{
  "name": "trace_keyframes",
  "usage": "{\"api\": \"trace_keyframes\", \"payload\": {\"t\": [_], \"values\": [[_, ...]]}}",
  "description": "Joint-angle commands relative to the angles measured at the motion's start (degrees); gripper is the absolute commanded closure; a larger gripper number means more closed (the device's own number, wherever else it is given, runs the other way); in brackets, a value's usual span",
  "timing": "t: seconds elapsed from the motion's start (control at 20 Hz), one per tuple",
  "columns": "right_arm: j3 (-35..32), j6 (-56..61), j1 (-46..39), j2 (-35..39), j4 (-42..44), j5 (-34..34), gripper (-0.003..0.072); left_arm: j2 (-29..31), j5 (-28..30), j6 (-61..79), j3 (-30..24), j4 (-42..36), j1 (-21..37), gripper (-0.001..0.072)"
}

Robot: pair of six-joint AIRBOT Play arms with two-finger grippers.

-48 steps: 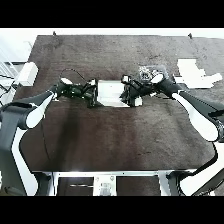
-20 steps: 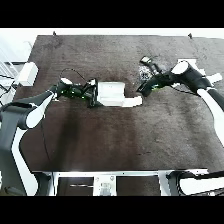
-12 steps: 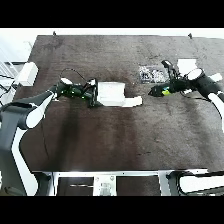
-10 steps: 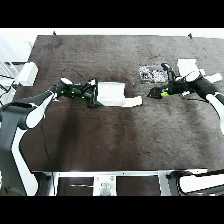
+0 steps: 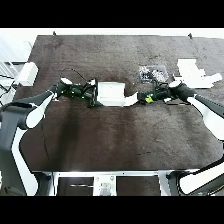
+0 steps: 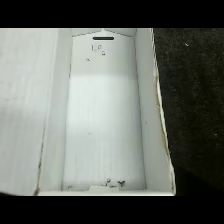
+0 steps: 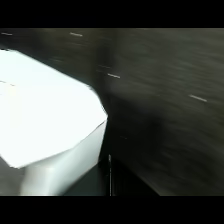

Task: Fold the box and place the chain.

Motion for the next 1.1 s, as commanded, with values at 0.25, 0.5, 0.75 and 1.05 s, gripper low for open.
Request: {"api": "trace_keyframes", "payload": {"t": [0.25, 0.5, 0.75, 1.05], "values": [[0.0, -3.0, 1.9, 3.8, 6.2, 0.2, 0.0655, 0.0, 0.0, 0.0, 0.0, 0.0, 0.0, 0.0167], [0.0, -3.0, 2.2, 3.8, 9.1, 0.1, 0.0249, 0.0, 0.0, 0.0, 0.0, 0.0, 0.0, 0.0167], [0.1, -1.6, 3.6, 2.5, 12.1, -0.3, 0.0177, 0.0, 0.0, 0.0, 0.0, 0.0, 0.0, 0.0167], [0.7, 1.3, 4.7, 2.5, 11.8, -0.3, 0.0179, 0.0, 0.0, 0.0, 0.0, 0.0, 0.0, 0.0167]]}}
